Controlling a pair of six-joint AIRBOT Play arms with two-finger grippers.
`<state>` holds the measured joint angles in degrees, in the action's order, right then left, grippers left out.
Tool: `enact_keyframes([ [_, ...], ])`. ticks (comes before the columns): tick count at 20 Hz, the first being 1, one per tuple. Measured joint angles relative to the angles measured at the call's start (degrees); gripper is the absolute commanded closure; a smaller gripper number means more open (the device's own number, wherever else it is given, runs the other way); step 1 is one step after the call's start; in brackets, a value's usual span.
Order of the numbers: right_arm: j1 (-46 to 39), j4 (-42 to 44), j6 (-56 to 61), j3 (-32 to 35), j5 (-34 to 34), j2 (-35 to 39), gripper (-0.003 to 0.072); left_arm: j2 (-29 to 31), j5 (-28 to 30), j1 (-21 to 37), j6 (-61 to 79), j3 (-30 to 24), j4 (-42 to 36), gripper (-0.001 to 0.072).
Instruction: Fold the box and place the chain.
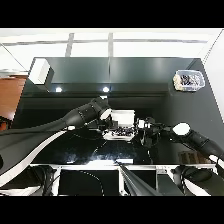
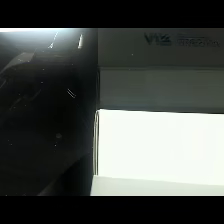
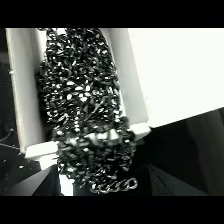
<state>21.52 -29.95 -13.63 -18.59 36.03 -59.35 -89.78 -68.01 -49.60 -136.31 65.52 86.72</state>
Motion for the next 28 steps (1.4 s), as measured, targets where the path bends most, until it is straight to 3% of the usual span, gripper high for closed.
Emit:
enact_keyframes([
  [1, 0.00, -0.28, 0.44, -0.24, -0.09, -0.28, -0.0014, 0.00, 0.00, 0.00, -0.02, 0.00, 0.00, 0.0680],
  [2, 0.00, -0.52, 0.94, -0.37, -0.11, -0.44, 0.0102, 0.00, 0.00, 0.00, -0.02, 0.00, 0.00, 0.0680],
  [3, 0.02, -0.76, 1.25, -0.55, -0.13, -0.66, 0.0155, 0.00, 0.00, 0.00, -0.02, 0.00, 0.00, 0.0680],
  [5, 0.31, -1.33, 1.66, -0.68, -0.09, -0.90, 0.0160, 0.00, 0.00, 0.00, 0.00, 0.00, 0.00, 0.0680],
  [7, 0.57, -1.77, 1.95, -0.79, -0.02, -1.03, 0.0555, 0.00, 0.00, 0.00, -0.02, 0.00, 0.00, 0.0680],
  [8, 0.63, -2.05, 2.08, -0.83, 0.13, -1.07, 0.0625, 0.00, 0.00, 0.00, -0.02, 0.00, 0.00, 0.0680],
  [18, -0.17, -3.82, 7.65, -1.29, 2.93, 0.50, 0.0628, 0.00, -0.02, 0.00, -0.02, 0.00, 0.00, 0.0680],
  [22, -3.48, -8.04, 17.79, -4.22, 10.67, 5.68, 0.0629, 0.00, 0.00, 0.00, -0.02, 0.00, 0.00, 0.0680],
  [28, -6.19, -9.75, 34.34, -14.99, 23.02, 14.69, 0.0627, 0.00, 0.00, 0.00, -0.02, 0.00, 0.00, 0.0680],
])
